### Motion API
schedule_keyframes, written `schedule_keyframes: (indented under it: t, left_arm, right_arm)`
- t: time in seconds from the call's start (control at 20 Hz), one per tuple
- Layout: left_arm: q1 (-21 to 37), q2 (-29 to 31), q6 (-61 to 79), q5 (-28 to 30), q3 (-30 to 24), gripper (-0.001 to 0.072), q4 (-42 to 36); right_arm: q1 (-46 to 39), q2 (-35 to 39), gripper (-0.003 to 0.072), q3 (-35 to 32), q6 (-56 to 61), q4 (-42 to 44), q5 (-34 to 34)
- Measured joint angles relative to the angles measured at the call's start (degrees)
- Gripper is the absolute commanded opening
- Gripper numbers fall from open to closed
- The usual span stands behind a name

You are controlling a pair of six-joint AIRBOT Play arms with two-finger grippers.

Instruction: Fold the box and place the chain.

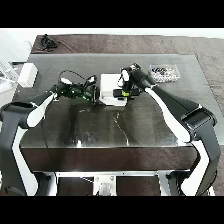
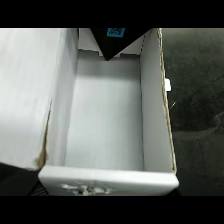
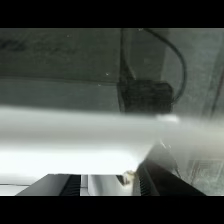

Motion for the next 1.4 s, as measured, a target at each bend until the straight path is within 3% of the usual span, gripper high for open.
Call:
schedule_keyframes:
  t: [0.8, 0.9, 1.4]
  left_arm:
    - [0.0, 0.0, 0.0, 0.2, 0.0, 0.0477, -0.1]
    - [0.0, 0.0, 0.0, 0.2, 0.0, 0.0477, -0.1]
    - [0.0, 0.0, 0.0, 0.2, 0.0, 0.0477, 0.0]
  right_arm:
    - [-0.4, 0.4, 0.0426, 3.0, 0.1, -1.3, 2.7]
    - [-0.4, 0.7, 0.0324, 3.4, 0.1, -1.4, 2.1]
    - [-0.4, 0.4, 0.032, 3.9, 0.1, -0.8, 3.1]
